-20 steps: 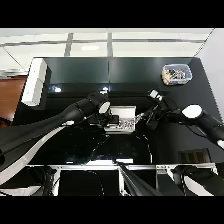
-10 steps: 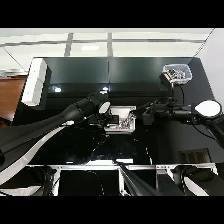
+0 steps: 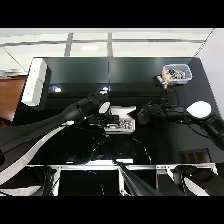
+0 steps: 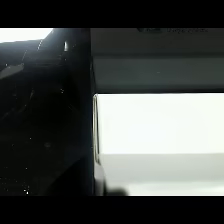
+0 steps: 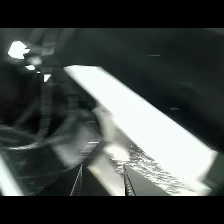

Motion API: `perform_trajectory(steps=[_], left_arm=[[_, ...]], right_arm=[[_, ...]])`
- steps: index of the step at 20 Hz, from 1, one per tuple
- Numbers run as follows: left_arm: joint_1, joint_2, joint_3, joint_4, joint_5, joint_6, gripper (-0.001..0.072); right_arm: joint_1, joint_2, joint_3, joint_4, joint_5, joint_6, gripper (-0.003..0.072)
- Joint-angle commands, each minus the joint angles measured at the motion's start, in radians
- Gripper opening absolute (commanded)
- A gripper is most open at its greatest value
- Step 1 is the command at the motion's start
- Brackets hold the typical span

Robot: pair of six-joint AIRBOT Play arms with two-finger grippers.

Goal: Fold the box and place the chain.

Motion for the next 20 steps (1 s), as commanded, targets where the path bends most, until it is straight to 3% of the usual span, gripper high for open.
perform_trajectory(steps=[1,4,7,8,9,10,15,18,20], left_arm=[[0.001,0.000,0.000,0.001,0.006,0.000,0.0027],[0.000,0.000,0.000,0.001,0.006,0.016,0.0027],[0.000,0.001,0.006,-0.004,-0.013,0.052,0.0037],[-0.002,0.002,0.020,-0.003,-0.039,0.053,0.0196],[-0.002,0.007,0.037,-0.003,-0.056,0.055,0.0414],[-0.002,0.018,0.056,-0.003,-0.068,0.075,0.0499],[-0.001,0.180,0.084,0.018,-0.158,0.320,0.0502],[0.071,0.307,-0.039,0.108,-0.192,0.360,0.0500],[0.217,0.362,-0.169,0.015,-0.109,0.367,0.0500]], right_arm=[[-0.161,0.007,0.001,-0.113,0.049,0.013,0.0315],[-0.272,0.006,0.001,-0.159,0.116,0.013,0.0315],[-0.285,0.006,0.000,-0.227,0.158,0.013,0.0315],[-0.285,0.006,0.000,-0.238,0.175,0.013,0.0315],[-0.285,0.006,0.000,-0.244,0.186,0.013,0.0315],[-0.285,0.006,0.000,-0.249,0.189,0.013,0.0315],[-0.285,0.006,0.000,-0.252,0.184,0.013,0.0315],[-0.285,0.006,0.000,-0.251,0.185,0.013,0.0315],[-0.285,0.006,0.000,-0.251,0.185,0.014,0.0315]])
